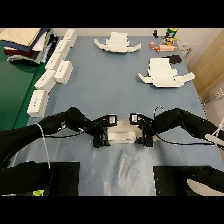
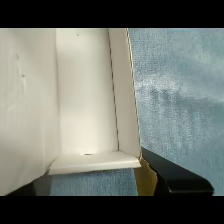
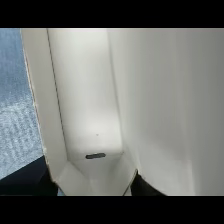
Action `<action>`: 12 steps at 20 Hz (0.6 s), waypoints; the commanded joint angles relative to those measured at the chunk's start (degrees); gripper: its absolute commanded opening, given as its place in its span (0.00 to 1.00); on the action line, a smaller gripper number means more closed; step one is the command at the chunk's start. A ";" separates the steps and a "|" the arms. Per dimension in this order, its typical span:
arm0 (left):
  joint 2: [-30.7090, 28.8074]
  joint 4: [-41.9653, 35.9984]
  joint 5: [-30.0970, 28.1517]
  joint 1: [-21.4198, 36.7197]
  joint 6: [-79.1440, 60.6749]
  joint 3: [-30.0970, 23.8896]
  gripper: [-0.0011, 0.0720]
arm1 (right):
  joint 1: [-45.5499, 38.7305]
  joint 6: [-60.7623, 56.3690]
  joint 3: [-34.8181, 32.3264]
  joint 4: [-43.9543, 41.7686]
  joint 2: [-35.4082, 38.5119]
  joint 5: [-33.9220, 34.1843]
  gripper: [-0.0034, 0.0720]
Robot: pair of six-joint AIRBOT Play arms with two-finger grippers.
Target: Fold the box.
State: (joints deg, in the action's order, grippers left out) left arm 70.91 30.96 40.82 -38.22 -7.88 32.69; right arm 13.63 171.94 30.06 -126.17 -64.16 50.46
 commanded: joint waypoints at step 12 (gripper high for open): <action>-2.10 0.94 -2.38 1.73 1.55 -2.23 0.97 | 0.00 -0.02 -0.02 -0.02 -0.04 0.00 0.71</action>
